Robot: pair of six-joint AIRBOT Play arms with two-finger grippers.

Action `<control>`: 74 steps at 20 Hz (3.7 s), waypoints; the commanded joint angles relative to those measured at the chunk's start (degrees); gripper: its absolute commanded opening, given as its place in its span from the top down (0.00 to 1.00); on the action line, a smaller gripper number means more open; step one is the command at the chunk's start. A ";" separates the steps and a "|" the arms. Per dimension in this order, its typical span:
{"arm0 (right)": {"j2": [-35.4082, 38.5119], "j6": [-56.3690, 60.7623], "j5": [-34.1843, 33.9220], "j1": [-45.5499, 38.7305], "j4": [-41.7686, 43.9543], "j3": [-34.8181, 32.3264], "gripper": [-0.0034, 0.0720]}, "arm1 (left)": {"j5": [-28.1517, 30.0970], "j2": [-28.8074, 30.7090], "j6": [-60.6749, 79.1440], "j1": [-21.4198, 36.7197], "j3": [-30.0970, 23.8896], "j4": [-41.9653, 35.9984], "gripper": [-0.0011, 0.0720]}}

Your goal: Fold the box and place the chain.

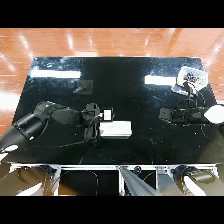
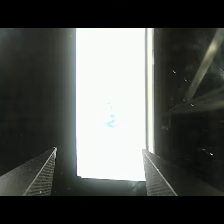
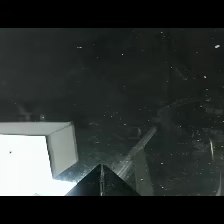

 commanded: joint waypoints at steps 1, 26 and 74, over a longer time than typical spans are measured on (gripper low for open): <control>0.07 0.59 -1.46 -0.28 -0.44 0.07 0.92 | 1.79 -2.84 4.85 3.15 0.44 -6.10 0.12; 0.04 0.57 -3.65 -0.28 -1.92 0.07 0.92 | 1.38 -8.11 9.70 3.58 -0.63 -7.26 0.12; 0.02 0.55 -3.37 -0.28 -1.90 0.07 0.92 | 1.44 -7.98 6.97 3.48 -0.68 -8.09 0.12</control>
